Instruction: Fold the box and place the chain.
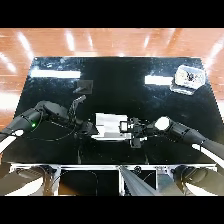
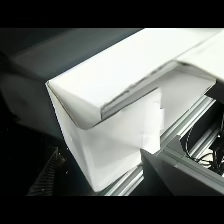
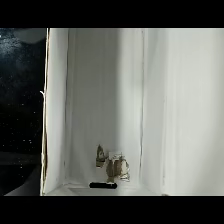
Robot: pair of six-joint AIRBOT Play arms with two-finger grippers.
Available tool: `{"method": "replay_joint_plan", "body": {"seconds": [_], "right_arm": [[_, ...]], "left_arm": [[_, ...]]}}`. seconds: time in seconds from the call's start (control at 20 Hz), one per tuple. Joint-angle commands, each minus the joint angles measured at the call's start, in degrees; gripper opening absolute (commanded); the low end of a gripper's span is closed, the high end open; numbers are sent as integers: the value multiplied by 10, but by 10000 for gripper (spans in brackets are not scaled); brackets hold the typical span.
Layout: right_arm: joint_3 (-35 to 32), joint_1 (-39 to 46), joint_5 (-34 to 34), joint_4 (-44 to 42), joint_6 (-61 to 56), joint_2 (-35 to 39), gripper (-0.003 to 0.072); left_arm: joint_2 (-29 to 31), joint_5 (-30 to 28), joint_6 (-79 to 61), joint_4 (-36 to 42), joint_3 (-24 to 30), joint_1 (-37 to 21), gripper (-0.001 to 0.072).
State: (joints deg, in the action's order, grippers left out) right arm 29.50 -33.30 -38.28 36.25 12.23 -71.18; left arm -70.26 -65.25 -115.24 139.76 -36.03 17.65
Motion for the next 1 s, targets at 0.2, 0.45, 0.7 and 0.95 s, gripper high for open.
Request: {"method": "replay_joint_plan", "body": {"seconds": [0.2,0.45,0.7,0.95], "right_arm": [[0,0,0,0,0,0,544],[0,0,0,0,0,0,544],[0,0,0,0,0,0,545],[0,0,0,0,0,0,545]], "left_arm": [[0,26,2,31,-1,7,629],[0,16,18,51,-2,38,615],[7,50,89,-14,-28,74,606],[15,89,204,-143,-51,130,567]]}}
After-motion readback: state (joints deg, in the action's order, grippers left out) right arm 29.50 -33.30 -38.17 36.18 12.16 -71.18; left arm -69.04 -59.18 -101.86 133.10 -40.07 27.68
